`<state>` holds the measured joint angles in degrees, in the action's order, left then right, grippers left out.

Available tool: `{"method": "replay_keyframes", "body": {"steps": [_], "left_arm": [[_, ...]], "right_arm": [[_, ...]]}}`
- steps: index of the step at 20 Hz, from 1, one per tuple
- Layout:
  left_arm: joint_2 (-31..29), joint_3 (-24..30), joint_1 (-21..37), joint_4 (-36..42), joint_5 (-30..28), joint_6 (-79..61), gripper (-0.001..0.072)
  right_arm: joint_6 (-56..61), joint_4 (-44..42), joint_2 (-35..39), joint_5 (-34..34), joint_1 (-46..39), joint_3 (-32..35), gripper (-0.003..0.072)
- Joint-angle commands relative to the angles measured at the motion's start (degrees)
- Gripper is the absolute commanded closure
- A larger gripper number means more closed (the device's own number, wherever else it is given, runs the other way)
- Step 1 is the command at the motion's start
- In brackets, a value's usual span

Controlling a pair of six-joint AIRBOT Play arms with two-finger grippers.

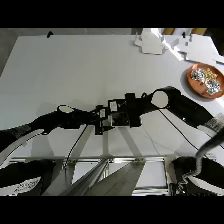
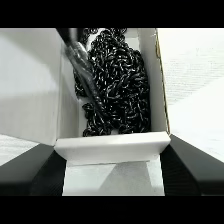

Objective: Fold the box and place the chain.

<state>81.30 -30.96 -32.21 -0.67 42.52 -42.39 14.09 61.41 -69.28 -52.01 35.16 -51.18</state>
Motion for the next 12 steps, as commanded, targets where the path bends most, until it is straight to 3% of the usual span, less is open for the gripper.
{"method": "replay_keyframes", "body": {"steps": [1, 2, 3, 7, 8, 10, 12], "left_arm": [[0.00, 0.00, -0.02, -0.04, -0.04, 0.00, 0.0680], [0.00, 0.00, -0.02, -0.04, -0.04, 0.00, 0.0680], [0.00, 0.00, -0.02, -0.04, -0.04, 0.00, 0.0680], [0.00, 0.00, -0.02, -0.04, -0.02, 0.00, 0.0680], [0.00, 0.00, -0.02, -0.04, -0.04, 0.00, 0.0680], [0.00, 0.00, -0.02, -0.04, -0.07, 0.00, 0.0680], [0.00, 0.00, -0.02, -0.04, -0.07, 0.00, 0.0680]], "right_arm": [[1.31, 0.46, 0.44, -4.26, -2.47, 0.00, 0.0604], [1.31, 0.37, 0.57, -5.88, -2.80, -0.02, 0.0495], [1.31, 0.26, 0.76, -7.13, -3.04, -0.04, 0.0447], [2.75, -1.68, 1.38, -14.43, -4.79, -4.22, 0.0451], [3.89, -2.51, 1.38, -15.02, -5.57, -5.68, 0.0480], [5.64, -3.67, 1.33, -15.06, -7.65, -8.55, 0.0630], [5.70, -6.73, 1.01, -14.32, -10.27, -10.38, 0.0668]]}}
